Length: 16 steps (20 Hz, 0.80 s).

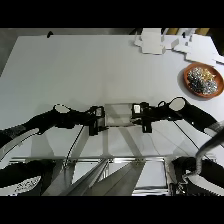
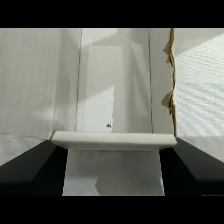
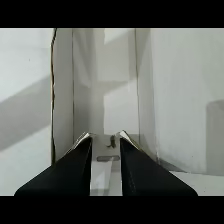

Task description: Fold the box and place the chain.

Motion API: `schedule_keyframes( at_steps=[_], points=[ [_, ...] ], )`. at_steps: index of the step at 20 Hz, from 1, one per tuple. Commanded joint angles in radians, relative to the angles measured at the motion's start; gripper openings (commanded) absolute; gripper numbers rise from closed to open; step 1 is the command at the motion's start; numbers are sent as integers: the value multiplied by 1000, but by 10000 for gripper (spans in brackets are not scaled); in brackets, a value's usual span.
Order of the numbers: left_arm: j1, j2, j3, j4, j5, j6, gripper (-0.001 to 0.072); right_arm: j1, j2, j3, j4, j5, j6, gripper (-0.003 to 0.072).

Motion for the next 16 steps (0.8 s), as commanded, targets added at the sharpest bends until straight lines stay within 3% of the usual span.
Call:
schedule_keyframes(
  at_steps=[1,7,13,16],
  points=[
    [0,0,1,0,1,0,272,1,-14,-1,39,-4,-6,296],
    [0,0,1,0,1,0,272,1,8,-55,15,-26,-2,324],
    [0,0,1,0,1,0,272,-39,190,-72,-73,-17,74,321],
    [0,0,1,0,0,0,272,-124,275,-72,-73,56,87,318]
  ],
)
